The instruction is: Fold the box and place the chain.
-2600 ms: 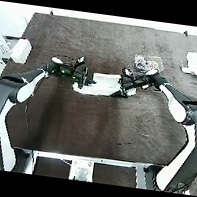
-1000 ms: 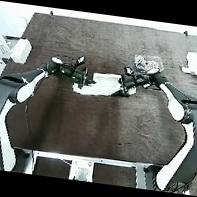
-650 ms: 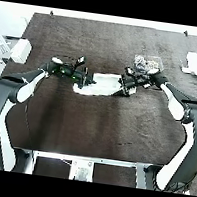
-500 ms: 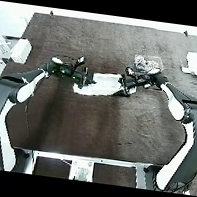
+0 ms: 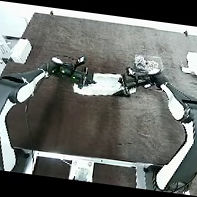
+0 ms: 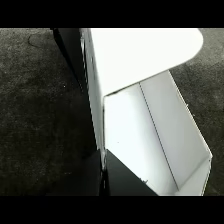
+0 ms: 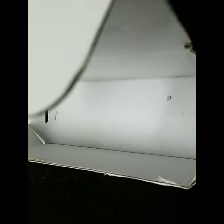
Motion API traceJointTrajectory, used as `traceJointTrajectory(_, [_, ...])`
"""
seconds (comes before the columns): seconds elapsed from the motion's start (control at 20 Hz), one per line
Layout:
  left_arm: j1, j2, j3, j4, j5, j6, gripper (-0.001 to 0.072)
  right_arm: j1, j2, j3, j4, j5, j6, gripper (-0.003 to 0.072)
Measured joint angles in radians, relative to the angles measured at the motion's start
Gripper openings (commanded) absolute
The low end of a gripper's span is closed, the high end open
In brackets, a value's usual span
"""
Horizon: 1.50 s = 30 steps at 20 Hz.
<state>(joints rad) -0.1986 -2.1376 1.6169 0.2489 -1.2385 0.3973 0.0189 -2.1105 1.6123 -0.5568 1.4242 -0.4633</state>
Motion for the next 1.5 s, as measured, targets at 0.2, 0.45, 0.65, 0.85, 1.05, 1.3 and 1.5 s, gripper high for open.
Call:
traceJointTrajectory(0.2, [0.0, 0.0, 0.0, -0.002, 0.002, 0.0, 0.0022, -0.021, -0.02, 0.0, 0.066, 0.007, -0.02, 0.0664])
traceJointTrajectory(0.45, [0.001, 0.0, 0.0, -0.002, 0.002, 0.0, 0.0022, -0.012, -0.026, 0.008, 0.077, 0.016, -0.009, 0.0653])
traceJointTrajectory(0.65, [0.001, 0.0, 0.0, -0.002, 0.001, 0.0, 0.0022, 0.007, -0.028, 0.031, 0.039, 0.022, 0.019, 0.0642])
traceJointTrajectory(0.85, [0.001, 0.0, 0.0, -0.002, -0.001, 0.0, 0.0022, 0.015, -0.03, 0.042, 0.011, 0.026, 0.037, 0.0633])
traceJointTrajectory(1.05, [0.0, 0.0, 0.0, -0.002, -0.001, 0.0, 0.0022, 0.016, -0.032, 0.047, 0.002, 0.028, 0.06, 0.0569])
traceJointTrajectory(1.3, [0.0, 0.0, 0.0, -0.003, 0.0, 0.0, 0.0022, 0.016, -0.035, 0.048, -0.002, 0.029, 0.09, 0.056])
traceJointTrajectory(1.5, [0.0, 0.0, 0.0, -0.003, 0.0, 0.0, 0.0022, 0.016, -0.037, 0.048, -0.003, 0.029, 0.097, 0.0573])
